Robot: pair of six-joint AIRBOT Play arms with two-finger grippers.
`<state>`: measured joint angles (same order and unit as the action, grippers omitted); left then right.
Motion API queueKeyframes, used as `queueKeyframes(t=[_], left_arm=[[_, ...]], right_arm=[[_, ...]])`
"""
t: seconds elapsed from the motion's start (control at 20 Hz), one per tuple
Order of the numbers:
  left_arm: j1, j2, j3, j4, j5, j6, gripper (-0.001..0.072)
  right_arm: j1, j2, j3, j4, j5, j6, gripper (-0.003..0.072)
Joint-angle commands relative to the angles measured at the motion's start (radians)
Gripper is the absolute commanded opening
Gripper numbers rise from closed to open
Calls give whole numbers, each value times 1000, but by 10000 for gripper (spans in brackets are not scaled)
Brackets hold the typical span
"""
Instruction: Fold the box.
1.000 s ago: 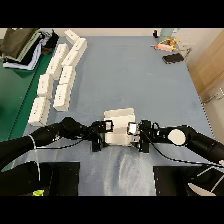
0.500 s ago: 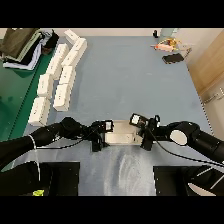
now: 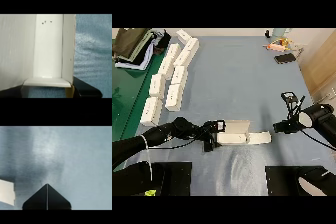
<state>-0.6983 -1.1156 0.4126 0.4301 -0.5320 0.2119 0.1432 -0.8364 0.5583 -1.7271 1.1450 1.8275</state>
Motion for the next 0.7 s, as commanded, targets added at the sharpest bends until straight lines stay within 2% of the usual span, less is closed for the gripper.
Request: queueKeyframes(t=[0.0, 0.15, 0.3, 0.45, 0.65], left_arm=[[0, 0, 0, 0, 0, 0, 413], [0, 0, 0, 0, 0, 0, 413], [0, 0, 0, 0, 0, 0, 413], [0, 0, 0, 0, 0, 0, 413], [0, 0, 0, 0, 0, 0, 414]], right_arm=[[-102, -72, -16, 212, -8, -95, 4], [-102, -145, -25, 428, -66, -249, 3], [-102, -188, -27, 592, -67, -364, 3], [-102, -153, -26, 676, -52, -389, 3], [-102, -100, -27, 702, -5, -393, 3]])
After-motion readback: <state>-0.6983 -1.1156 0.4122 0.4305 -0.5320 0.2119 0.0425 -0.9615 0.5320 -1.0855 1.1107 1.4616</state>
